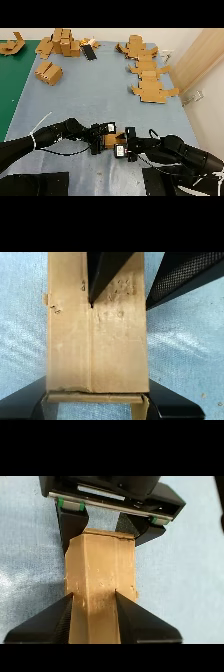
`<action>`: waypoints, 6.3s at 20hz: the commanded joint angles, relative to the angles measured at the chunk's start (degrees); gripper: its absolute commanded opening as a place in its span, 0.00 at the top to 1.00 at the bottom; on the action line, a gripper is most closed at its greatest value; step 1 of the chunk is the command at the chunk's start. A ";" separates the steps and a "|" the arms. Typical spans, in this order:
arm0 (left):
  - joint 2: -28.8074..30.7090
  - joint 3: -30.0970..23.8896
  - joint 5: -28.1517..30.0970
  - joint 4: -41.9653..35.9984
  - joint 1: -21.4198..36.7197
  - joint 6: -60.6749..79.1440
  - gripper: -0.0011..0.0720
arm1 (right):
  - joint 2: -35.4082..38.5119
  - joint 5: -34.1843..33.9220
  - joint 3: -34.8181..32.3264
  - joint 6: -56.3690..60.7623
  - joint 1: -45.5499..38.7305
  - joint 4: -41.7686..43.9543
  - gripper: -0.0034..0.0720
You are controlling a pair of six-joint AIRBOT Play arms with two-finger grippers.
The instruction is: Fold the box.
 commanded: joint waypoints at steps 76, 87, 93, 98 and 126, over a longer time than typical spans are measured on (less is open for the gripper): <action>-0.02 0.00 0.00 0.02 0.00 0.00 0.43 | 2.16 -0.26 0.13 11.65 3.56 -7.28 0.68; -0.02 0.00 0.00 0.02 0.00 0.00 0.42 | 4.22 0.57 0.55 11.67 3.56 -7.87 0.54; -0.02 0.00 0.00 0.02 0.00 0.00 0.42 | 4.17 0.74 0.55 11.67 3.56 -8.37 0.74; -0.02 0.00 0.00 0.02 0.00 0.00 0.42 | 3.39 0.85 0.55 11.67 3.56 -8.37 0.77; -0.02 0.00 0.00 0.02 0.00 0.00 0.42 | 6.43 -2.62 1.57 14.03 3.54 -5.75 0.48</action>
